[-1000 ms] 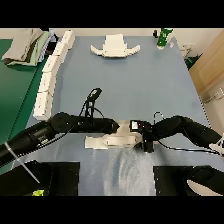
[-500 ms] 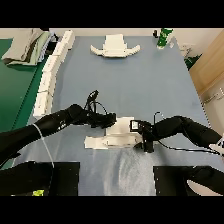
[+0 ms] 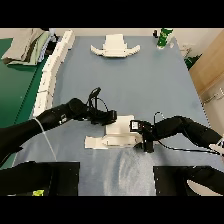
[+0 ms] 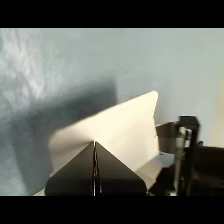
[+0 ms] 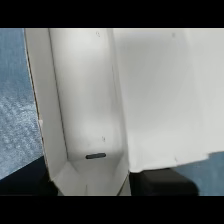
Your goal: Fold the box.
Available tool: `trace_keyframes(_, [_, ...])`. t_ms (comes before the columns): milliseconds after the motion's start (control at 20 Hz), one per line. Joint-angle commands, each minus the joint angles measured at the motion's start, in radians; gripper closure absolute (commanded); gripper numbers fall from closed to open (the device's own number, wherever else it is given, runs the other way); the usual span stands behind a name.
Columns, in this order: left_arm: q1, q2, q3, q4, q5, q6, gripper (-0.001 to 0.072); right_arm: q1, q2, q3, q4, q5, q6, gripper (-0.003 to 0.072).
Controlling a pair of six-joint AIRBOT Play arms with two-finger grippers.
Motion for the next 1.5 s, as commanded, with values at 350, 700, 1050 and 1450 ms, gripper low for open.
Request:
trace_keyframes(350, [0.129, 0.359, 0.045, 0.174, -0.471, 0.378, 0.0697, 0.001, 0.000, 0.001, 0.000, 0.000, 0.000, 0.0180])
trace_keyframes(700, [0.132, 0.357, 0.026, 0.366, -0.601, 0.627, 0.0223, 0.001, 0.000, 0.001, 0.000, 0.000, 0.000, 0.0180])
trace_keyframes(1050, [0.130, 0.357, -0.259, 0.210, -0.389, 1.103, 0.0094, 0.001, 0.000, 0.001, 0.000, 0.000, 0.001, 0.0180])
trace_keyframes(1450, [0.079, 0.345, -0.298, 0.122, -0.220, 1.248, 0.0124, 0.001, 0.000, 0.001, 0.000, 0.001, 0.000, 0.0181])
